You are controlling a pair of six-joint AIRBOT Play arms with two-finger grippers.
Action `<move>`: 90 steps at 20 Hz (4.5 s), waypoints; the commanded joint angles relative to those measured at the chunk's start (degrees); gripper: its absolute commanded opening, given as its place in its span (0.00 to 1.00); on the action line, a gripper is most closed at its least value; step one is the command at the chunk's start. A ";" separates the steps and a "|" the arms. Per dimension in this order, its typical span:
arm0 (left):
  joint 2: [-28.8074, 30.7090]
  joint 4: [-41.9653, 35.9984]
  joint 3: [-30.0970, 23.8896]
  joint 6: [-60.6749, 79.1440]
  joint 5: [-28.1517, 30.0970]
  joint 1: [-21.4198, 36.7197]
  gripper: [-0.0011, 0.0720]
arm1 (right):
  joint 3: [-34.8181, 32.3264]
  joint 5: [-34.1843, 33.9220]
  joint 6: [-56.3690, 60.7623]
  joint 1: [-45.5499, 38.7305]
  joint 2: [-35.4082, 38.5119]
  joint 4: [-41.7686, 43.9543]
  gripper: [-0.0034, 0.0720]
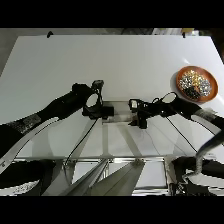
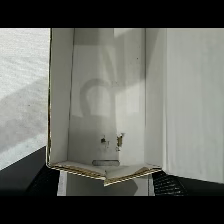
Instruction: Fold the box and place the chain.
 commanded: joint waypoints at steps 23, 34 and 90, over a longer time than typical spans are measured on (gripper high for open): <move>-8.52 5.40 6.67 -0.98 -6.58 -2.34 0.02 | 0.00 0.02 0.02 0.02 0.00 0.00 0.49; -4.96 3.67 6.58 3.37 -7.67 0.85 0.39 | 0.00 0.00 0.02 0.02 0.00 0.02 0.49; 9.73 -50.71 -27.85 151.32 18.43 20.48 0.96 | 0.00 0.00 0.02 0.02 0.00 0.00 0.49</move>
